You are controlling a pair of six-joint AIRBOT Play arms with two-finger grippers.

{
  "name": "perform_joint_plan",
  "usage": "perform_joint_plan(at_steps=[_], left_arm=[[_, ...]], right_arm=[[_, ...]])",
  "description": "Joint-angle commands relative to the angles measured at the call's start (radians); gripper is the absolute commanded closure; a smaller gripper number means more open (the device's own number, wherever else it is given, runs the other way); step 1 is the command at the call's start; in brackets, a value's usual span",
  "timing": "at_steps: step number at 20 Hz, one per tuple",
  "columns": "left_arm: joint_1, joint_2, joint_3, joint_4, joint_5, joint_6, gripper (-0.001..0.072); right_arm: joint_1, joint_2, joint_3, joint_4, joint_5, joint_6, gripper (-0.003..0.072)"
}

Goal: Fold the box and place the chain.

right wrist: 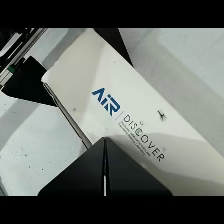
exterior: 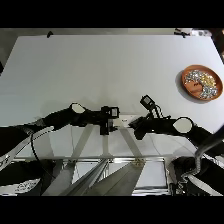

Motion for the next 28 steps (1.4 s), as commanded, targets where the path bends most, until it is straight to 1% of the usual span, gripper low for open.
perform_joint_plan(at_steps=[1, 5, 10, 12, 14, 15, 17, 19, 20, 21, 23, 25, 26, 28], left_arm=[[0.001, 0.000, 0.000, -0.002, 0.000, -0.002, 0.0537], [0.001, 0.000, 0.000, -0.003, 0.000, -0.002, 0.0537], [0.001, 0.000, 0.000, -0.002, 0.000, -0.002, 0.0537], [0.001, 0.000, 0.000, -0.003, 0.000, -0.002, 0.0537], [0.001, 0.000, 0.000, -0.002, 0.000, -0.002, 0.0537], [0.001, 0.000, 0.000, -0.002, 0.000, -0.002, 0.0537], [0.001, 0.000, 0.000, -0.002, 0.000, -0.002, 0.0537], [0.001, 0.000, 0.000, -0.003, 0.000, -0.002, 0.0537], [0.001, 0.000, 0.000, -0.003, 0.000, -0.002, 0.0537], [0.001, 0.000, 0.000, -0.002, 0.000, -0.002, 0.0537], [0.001, 0.000, 0.000, -0.002, 0.000, -0.002, 0.0537], [0.001, 0.000, 0.000, -0.003, 0.000, -0.002, 0.0537], [0.001, 0.001, 0.000, -0.003, 0.000, -0.002, 0.0537], [0.001, 0.000, 0.000, -0.002, 0.000, -0.002, 0.0537]], right_arm=[[0.001, -0.022, -0.013, -0.016, -0.021, 0.000, 0.0681], [0.001, -0.003, 0.006, 0.011, -0.057, -0.001, 0.0680], [0.000, 0.116, 0.108, 0.001, -0.060, -0.001, 0.0680], [0.000, 0.173, 0.152, -0.005, -0.050, 0.001, 0.0679], [0.000, 0.217, 0.187, -0.083, 0.004, 0.049, 0.0677], [0.000, 0.239, 0.199, -0.174, 0.046, 0.132, 0.0677], [0.000, 0.266, 0.212, -0.437, 0.184, 0.393, 0.0677], [0.000, 0.266, 0.215, -0.747, 0.391, 0.708, 0.0679], [0.000, 0.264, 0.215, -0.869, 0.506, 0.812, 0.0679], [0.000, 0.262, 0.215, -0.952, 0.607, 0.874, 0.0679], [0.000, 0.262, 0.215, -1.052, 0.777, 0.950, 0.0679], [0.000, 0.262, 0.215, -1.056, 0.898, 1.007, 0.0679], [0.000, 0.262, 0.215, -1.038, 0.937, 1.044, 0.0679], [0.000, 0.262, 0.215, -0.973, 0.953, 1.109, 0.0679]])
